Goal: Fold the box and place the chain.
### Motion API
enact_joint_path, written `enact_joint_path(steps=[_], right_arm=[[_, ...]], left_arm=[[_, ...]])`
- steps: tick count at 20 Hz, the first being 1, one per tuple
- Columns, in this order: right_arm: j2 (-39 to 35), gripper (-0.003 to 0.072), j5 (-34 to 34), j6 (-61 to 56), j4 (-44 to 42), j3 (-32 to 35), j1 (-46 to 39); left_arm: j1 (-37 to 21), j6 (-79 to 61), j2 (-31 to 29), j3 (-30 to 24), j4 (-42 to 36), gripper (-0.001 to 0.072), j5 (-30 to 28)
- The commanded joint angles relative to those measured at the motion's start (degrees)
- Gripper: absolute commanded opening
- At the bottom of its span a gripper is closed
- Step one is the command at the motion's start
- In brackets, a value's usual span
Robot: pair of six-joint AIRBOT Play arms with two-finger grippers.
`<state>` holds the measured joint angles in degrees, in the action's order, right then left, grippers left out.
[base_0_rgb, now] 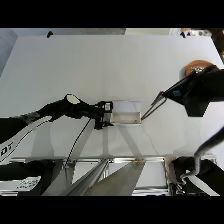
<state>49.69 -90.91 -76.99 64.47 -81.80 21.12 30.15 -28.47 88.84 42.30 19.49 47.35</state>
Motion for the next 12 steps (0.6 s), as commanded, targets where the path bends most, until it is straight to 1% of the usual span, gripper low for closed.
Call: enact_joint_path(steps=[1, 3, 5, 8, 12], right_arm=[[-0.2, 0.0016, 3.0, -0.6, 0.0, 1.3, 4.3], [-0.2, 0.0016, 7.7, -0.6, 0.1, 4.3, 6.6], [-0.1, 0.0016, 12.7, -0.5, 0.5, 8.9, 8.7], [0.5, 0.0017, 18.6, -0.5, 3.7, 16.7, 10.6], [3.7, 0.0015, 28.5, -0.5, 1.4, 25.7, 10.6]], left_arm=[[0.0, 0.0, 0.0, 0.0, 0.0, 0.0273, 0.0], [0.0, 0.0, 0.0, 0.0, 0.0, 0.0273, 0.0], [0.0, 0.0, 0.0, 0.0, 0.0, 0.0273, 0.0], [0.0, 0.0, 0.0, 0.0, 0.0, 0.0273, 0.0], [0.0, 0.0, 0.0, 0.0, 0.0, 0.0273, 0.0]])
